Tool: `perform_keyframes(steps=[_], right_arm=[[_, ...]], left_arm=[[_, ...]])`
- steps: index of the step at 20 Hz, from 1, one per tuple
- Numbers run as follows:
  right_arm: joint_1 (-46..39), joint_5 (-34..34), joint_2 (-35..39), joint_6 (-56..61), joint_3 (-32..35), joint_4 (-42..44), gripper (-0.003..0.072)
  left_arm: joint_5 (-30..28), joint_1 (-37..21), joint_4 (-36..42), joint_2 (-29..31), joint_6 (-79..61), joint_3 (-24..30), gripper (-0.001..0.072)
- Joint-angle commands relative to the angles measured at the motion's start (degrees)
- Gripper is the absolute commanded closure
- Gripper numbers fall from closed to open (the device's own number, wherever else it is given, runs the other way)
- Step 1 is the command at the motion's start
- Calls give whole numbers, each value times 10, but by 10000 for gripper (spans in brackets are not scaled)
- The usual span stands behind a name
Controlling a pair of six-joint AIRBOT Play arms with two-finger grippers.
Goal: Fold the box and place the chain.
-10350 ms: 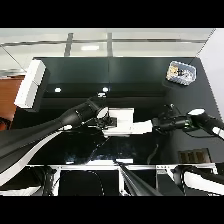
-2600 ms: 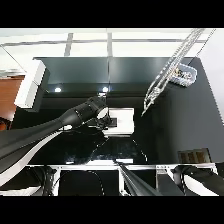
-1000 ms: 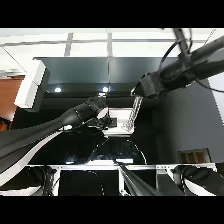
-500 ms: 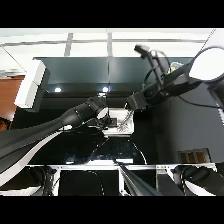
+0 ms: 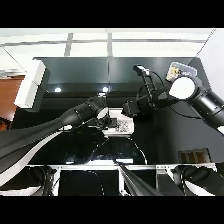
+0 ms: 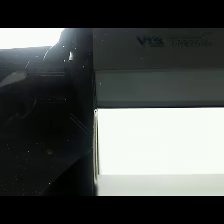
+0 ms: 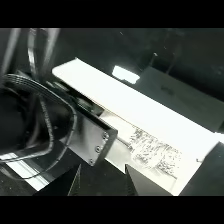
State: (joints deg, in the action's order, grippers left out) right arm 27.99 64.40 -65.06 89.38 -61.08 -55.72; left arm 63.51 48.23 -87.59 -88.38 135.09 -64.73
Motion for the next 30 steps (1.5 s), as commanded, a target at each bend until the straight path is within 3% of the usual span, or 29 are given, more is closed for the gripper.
perform_keyframes(steps=[1,5,8,9,10,11,13,17,20,22,23,25,26,28,30], right_arm=[[-40,26,19,-3,7,-52,350],[-111,40,59,-2,8,-96,350],[-111,54,63,-6,8,-96,350],[-106,56,63,-12,8,-96,350],[-102,54,63,-14,8,-96,350],[-99,52,63,-15,8,-97,350],[-98,50,63,-16,8,-98,350],[-98,50,63,-16,8,-115,350],[-98,50,63,-16,8,-121,350],[-98,48,63,-16,8,-120,350],[-98,46,63,-16,8,-121,350],[-98,39,63,-16,8,-121,350],[-98,34,63,-16,8,-121,351],[-98,30,63,-16,9,-120,350],[-98,31,63,-16,12,-120,350]], left_arm=[[0,0,0,0,0,0,683],[1,0,0,-1,-1,0,683],[8,2,24,-1,-23,-5,659],[21,4,26,1,-23,-12,458],[31,7,26,5,-28,-21,172],[35,10,24,15,-39,-29,-8],[41,28,-22,61,-49,-32,-2],[117,38,-152,181,-109,3,-2],[133,-53,-176,275,-124,107,-2],[77,-172,-72,321,-173,190,0],[26,-238,48,332,-268,230,2],[-23,-328,325,328,-587,292,2],[-13,-351,424,323,-788,314,2],[-21,-355,469,320,-1011,341,1],[-81,-333,479,320,-1130,356,-4]])
